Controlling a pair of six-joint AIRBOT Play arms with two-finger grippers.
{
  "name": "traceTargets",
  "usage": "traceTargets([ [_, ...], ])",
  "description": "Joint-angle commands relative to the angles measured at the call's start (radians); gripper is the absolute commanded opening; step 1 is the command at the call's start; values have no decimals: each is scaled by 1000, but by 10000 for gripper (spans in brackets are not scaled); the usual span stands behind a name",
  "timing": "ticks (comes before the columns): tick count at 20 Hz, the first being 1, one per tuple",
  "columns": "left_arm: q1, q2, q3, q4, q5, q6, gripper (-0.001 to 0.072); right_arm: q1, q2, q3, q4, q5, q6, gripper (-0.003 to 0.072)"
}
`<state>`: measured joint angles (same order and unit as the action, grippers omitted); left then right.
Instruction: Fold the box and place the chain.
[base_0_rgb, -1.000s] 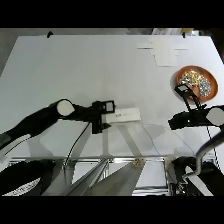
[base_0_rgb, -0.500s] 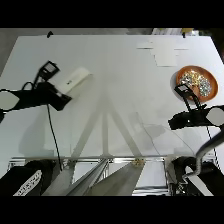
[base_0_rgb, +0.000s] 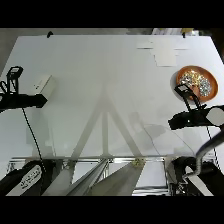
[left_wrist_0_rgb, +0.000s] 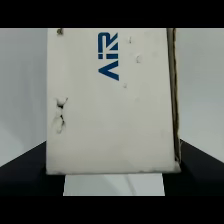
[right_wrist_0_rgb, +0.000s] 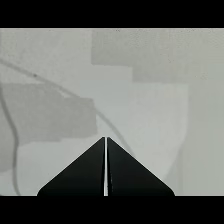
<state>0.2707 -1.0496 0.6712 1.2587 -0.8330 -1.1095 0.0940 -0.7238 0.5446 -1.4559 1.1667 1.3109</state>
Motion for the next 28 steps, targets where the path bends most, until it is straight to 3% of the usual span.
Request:
traceTargets([
  [1, 28, -69, -1, 17, -25, -25, 210, -1, 1, 0, 0, 0, 0, 16],
  [6, 28, -144, -1, 45, -69, -25, 212, -1, 1, 0, 0, 0, 0, 16],
  [7, 28, -153, -1, 45, -77, -25, 240, -1, 1, 0, 0, 0, 0, 16],
  [9, 28, -159, -2, 47, -81, -25, 415, -1, 1, 0, 0, 0, 0, 16],
  [11, 28, -158, -2, 51, -85, -25, 456, -1, 1, 0, 0, 0, 0, 16],
  [13, 28, -158, -2, 52, -85, -25, 613, -1, 1, 0, 0, 0, 0, 16],
  [14, 28, -158, -2, 52, -87, -25, 657, -1, 1, 0, 0, 0, 0, 16],
  [21, 27, -130, -2, 52, -100, -25, 694, -1, 1, 0, 0, 0, 0, 16],
  [26, 27, 80, -2, 51, -122, -25, 691, -1, 1, 0, 0, 0, 0, 16],
  [27, 26, 136, -2, 45, -125, -30, 662, -1, 1, 0, 0, 0, 0, 16],
  [28, 24, 198, -2, 40, -128, -46, 519, -1, 1, 0, 0, 0, 0, 16],
])
